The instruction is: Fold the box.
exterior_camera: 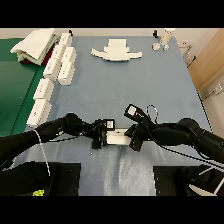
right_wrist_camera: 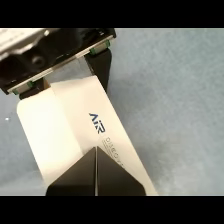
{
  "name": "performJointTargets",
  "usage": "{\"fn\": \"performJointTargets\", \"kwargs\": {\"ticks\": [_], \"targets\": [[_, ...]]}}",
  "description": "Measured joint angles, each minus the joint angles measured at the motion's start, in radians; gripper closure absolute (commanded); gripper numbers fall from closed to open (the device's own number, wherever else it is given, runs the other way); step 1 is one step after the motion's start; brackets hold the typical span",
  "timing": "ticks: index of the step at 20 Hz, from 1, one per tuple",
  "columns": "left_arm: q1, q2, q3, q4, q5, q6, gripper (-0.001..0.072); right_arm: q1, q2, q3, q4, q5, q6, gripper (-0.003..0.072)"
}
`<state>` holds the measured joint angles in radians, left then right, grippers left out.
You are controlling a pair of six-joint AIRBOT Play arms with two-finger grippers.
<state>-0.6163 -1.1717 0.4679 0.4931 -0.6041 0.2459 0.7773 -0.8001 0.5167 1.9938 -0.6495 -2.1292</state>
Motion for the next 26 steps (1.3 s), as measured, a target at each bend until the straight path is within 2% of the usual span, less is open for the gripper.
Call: {"fn": "performJointTargets", "kwargs": {"ticks": [1, 2, 3, 4, 5, 10, 16, 21, 26], "targets": [[0.0, 0.0, 0.0, 0.0, 0.0, 0.0, 0.0199, 0.005, 0.017, -0.01, -0.016, 0.009, 0.0, 0.0617], [0.0, 0.0, 0.0, 0.0, 0.0, 0.0, 0.0198, 0.008, 0.031, -0.017, -0.03, 0.019, 0.0, 0.0511], [0.0, 0.0, 0.0, 0.0, 0.0, 0.0, 0.0198, 0.009, 0.039, -0.022, -0.042, 0.024, 0.0, 0.0358], [0.0, 0.0, 0.0, 0.0, 0.0, 0.0, 0.0199, 0.011, 0.046, -0.026, -0.051, 0.028, 0.0, 0.0263], [0.0, 0.0, 0.0, 0.0, 0.0, 0.0, 0.0199, 0.013, 0.051, -0.029, -0.056, 0.032, -0.006, 0.0202], [0.0, 0.0, 0.0, 0.0, 0.0, 0.0, 0.0199, 0.016, 0.05, -0.034, -0.045, 0.036, -0.137, 0.0197], [0.0, 0.0, 0.0, 0.0, 0.0, 0.0, 0.0199, 0.066, -0.023, -0.035, -0.017, 0.034, -0.303, 0.0197], [0.0, 0.0, 0.0, 0.0, 0.0, -0.001, 0.0198, 0.091, -0.055, -0.024, -0.073, 0.068, -0.36, 0.0197], [0.0, 0.0, 0.0, 0.0, 0.0, -0.001, 0.0198, 0.096, -0.026, -0.009, -0.101, 0.08, -0.383, 0.0199]]}}
